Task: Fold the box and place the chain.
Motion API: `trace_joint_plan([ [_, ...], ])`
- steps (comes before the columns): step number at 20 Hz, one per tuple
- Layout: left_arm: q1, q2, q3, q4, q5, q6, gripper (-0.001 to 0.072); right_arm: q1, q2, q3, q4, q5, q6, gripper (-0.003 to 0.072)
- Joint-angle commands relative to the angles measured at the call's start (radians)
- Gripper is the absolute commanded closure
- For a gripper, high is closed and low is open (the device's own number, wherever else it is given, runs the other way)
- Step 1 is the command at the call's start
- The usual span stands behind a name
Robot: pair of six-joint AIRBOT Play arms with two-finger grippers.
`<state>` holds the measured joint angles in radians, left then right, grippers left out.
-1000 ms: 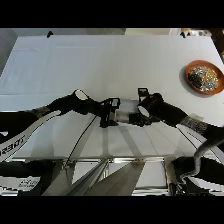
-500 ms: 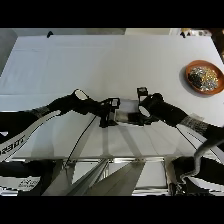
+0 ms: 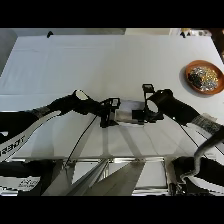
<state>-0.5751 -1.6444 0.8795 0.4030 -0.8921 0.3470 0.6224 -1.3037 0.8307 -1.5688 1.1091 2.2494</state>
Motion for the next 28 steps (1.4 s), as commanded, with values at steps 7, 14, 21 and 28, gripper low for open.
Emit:
trace_joint_plan([
  [7, 0.000, 0.000, 0.001, 0.001, -0.002, 0.000, 0.0499, -0.015, -0.001, -0.050, 0.059, -0.109, -0.037, 0.0472],
  [14, 0.000, 0.000, 0.001, 0.001, -0.002, 0.000, 0.0499, -0.014, -0.023, -0.053, 0.085, -0.109, -0.055, 0.0667],
  [21, 0.000, 0.000, 0.001, 0.001, -0.002, 0.000, 0.0499, -0.015, -0.012, -0.053, 0.102, -0.101, -0.113, 0.0415],
  [28, 0.000, 0.000, 0.001, 0.001, -0.002, 0.000, 0.0499, -0.031, 0.184, -0.044, 0.019, 0.003, -0.223, 0.0396],
])
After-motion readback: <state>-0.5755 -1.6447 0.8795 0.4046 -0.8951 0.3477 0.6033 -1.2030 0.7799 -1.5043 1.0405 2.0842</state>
